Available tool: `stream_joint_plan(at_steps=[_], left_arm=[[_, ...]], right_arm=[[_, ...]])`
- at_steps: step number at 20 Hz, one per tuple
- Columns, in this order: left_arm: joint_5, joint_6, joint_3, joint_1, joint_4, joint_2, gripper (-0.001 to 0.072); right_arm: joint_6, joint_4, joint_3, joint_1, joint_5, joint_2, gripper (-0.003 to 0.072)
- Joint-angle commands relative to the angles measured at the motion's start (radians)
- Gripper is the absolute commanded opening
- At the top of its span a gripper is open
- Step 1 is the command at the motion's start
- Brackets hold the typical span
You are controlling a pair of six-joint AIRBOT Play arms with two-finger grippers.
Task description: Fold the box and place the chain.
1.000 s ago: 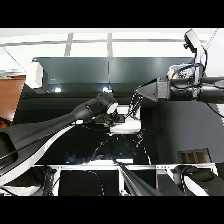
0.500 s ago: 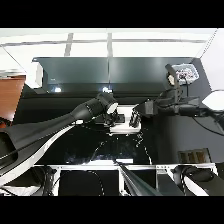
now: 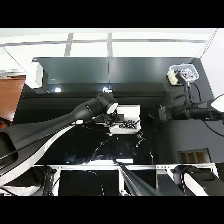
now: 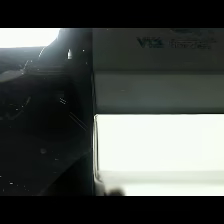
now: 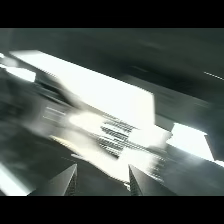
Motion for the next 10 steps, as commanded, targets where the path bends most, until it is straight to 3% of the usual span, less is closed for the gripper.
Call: stream_joint_plan(at_steps=[1, 2, 3, 7, 10], left_arm=[[-0.001, 0.0, 0.001, 0.0, 0.0, 0.001, 0.0028], [-0.002, 0.0, 0.001, 0.0, 0.0, 0.001, 0.0028], [-0.001, 0.0, 0.001, 0.0, 0.0, 0.001, 0.0027], [-0.001, 0.0, 0.001, 0.0, -0.001, 0.001, 0.0028], [0.0, 0.0, 0.001, 0.0, 0.0, 0.001, 0.0028]], right_arm=[[-0.177, -0.154, -0.124, -0.047, -0.062, 0.005, 0.0379], [-0.241, -0.154, -0.174, -0.026, -0.122, 0.004, 0.0657], [-0.312, -0.155, -0.216, -0.001, -0.175, 0.004, 0.0701], [-0.73, -0.163, -0.28, 0.098, -0.288, -0.001, 0.0697], [-1.036, 0.002, -0.28, 0.128, -0.297, -0.069, 0.0696]])
